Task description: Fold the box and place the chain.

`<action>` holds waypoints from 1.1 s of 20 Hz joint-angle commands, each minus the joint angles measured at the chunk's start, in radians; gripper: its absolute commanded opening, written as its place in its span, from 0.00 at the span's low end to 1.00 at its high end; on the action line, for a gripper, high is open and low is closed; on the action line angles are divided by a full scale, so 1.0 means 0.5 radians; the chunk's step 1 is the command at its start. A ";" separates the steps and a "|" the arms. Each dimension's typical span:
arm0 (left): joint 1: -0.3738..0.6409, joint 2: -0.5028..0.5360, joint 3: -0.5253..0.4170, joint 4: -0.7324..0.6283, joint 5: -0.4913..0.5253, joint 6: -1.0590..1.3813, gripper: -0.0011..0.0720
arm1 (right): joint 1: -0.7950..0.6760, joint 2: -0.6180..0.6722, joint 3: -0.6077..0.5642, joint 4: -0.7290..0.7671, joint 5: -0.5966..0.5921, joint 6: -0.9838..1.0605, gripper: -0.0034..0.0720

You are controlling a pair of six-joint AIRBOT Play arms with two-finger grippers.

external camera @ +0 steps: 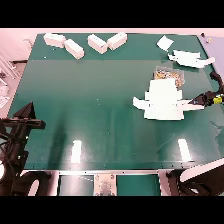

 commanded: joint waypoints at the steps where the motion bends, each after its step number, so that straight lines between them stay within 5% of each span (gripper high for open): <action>1: 0.001 0.000 -0.001 0.000 0.000 0.000 0.04 | 0.148 0.014 0.002 0.002 0.001 0.068 0.04; 5: 0.001 0.000 -0.001 0.000 0.000 0.001 0.04 | 0.439 0.014 0.001 0.048 -0.027 0.068 0.04; 10: 0.001 0.000 -0.001 0.001 -0.107 0.002 0.08 | 0.797 0.014 -0.089 0.543 -0.522 0.054 0.04; 11: 0.001 0.000 -0.001 0.007 -0.143 0.002 0.45 | 0.877 0.014 -0.129 0.556 -0.580 0.066 0.04; 12: 0.001 0.001 -0.001 0.007 -0.149 0.002 0.64 | 0.950 0.014 -0.166 0.560 -0.615 0.065 0.04; 22: 0.001 0.000 -0.001 0.007 -0.386 0.001 0.65 | 1.202 0.013 -0.555 0.735 -1.035 0.047 0.04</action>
